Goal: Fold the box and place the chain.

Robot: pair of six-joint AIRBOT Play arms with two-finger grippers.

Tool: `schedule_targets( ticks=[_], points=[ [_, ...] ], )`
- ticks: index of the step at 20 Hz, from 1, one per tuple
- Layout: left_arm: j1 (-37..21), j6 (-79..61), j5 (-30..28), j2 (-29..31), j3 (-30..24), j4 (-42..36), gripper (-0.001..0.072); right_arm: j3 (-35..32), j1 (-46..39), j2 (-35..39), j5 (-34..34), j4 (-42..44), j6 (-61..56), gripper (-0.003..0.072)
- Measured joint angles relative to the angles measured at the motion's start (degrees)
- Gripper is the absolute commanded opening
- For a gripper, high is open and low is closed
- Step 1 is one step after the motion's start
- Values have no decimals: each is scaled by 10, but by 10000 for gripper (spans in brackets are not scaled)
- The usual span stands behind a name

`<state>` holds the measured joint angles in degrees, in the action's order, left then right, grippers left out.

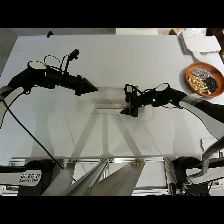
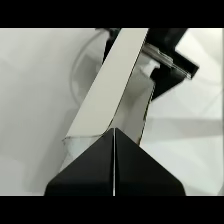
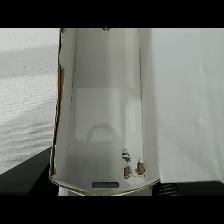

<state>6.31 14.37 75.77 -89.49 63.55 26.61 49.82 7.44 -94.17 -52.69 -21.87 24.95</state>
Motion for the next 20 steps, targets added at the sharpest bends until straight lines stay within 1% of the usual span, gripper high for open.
schedule_targets(
  ticks=[1, 2, 3, 4, 5, 6, 7, 8, 11, 13, 17, 19, 20],
  points=[
    [0, -7, -3, 14, 0, 38, 40, 0, 0, 0, 0, 0, 0, 406],
    [0, -12, -9, 25, 0, 77, 118, 0, 0, 0, 0, 0, 0, 406],
    [0, -16, -16, 34, 0, 120, 178, 0, 0, 0, 0, 0, 0, 406],
    [1, -19, -22, 40, 0, 159, 204, 0, 0, 0, 0, 0, 0, 406],
    [1, -22, -28, 43, -1, 189, 303, 0, 0, 0, 0, 0, 0, 406],
    [1, -23, -34, 46, -5, 214, 468, 0, 0, 0, 0, 0, 0, 406],
    [1, -24, -49, 48, -12, 232, 592, 0, 0, 0, 0, 0, 0, 406],
    [1, -27, -70, 49, -23, 243, 643, 0, 0, 0, 0, 0, 0, 406],
    [2, -63, -137, 51, -59, 244, 633, 0, 0, 0, 0, 0, 0, 406],
    [2, -126, -159, 52, -81, 225, 629, 0, 0, 0, 0, 0, 0, 406],
    [2, -270, -150, 39, -102, 150, 627, 0, 0, 0, 0, 0, 0, 406],
    [2, -310, -141, 26, -106, 120, 626, 0, 0, 0, 0, 0, 0, 406],
    [2, -327, -133, 19, -106, 110, 613, 0, 0, 0, 0, 0, 0, 406]
  ],
)
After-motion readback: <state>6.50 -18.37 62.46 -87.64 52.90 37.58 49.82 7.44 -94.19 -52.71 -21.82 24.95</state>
